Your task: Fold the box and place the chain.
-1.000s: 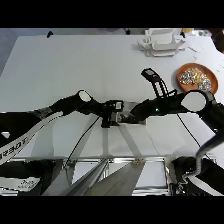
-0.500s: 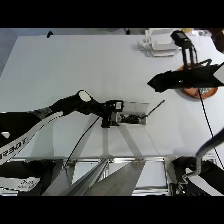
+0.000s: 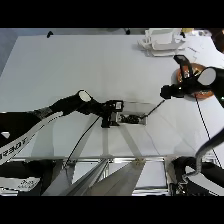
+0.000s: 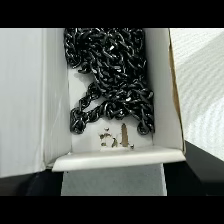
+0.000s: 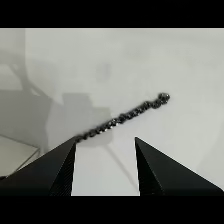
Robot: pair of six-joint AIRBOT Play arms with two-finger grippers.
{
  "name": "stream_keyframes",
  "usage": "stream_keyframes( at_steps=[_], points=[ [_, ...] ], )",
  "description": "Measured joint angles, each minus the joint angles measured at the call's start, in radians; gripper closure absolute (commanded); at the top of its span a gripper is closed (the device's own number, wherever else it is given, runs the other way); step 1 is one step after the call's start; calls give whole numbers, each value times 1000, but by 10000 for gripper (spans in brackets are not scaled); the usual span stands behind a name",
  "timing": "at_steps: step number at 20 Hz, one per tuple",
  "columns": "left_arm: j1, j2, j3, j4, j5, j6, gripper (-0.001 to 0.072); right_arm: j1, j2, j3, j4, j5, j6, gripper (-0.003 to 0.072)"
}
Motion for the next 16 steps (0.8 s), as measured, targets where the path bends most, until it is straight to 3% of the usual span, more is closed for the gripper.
stream_keyframes(
  at_steps=[8, 11, 16],
  points=[
    [0, 0, 0, 0, 0, 0, 577, -3, -37, -106, -3, -108, 9, 295],
    [0, 0, 0, 0, 0, 0, 577, 0, -68, -116, 27, -124, 9, 409],
    [0, 0, 0, 0, 0, 0, 577, 45, -127, -121, 20, -132, 10, 491]
  ],
)
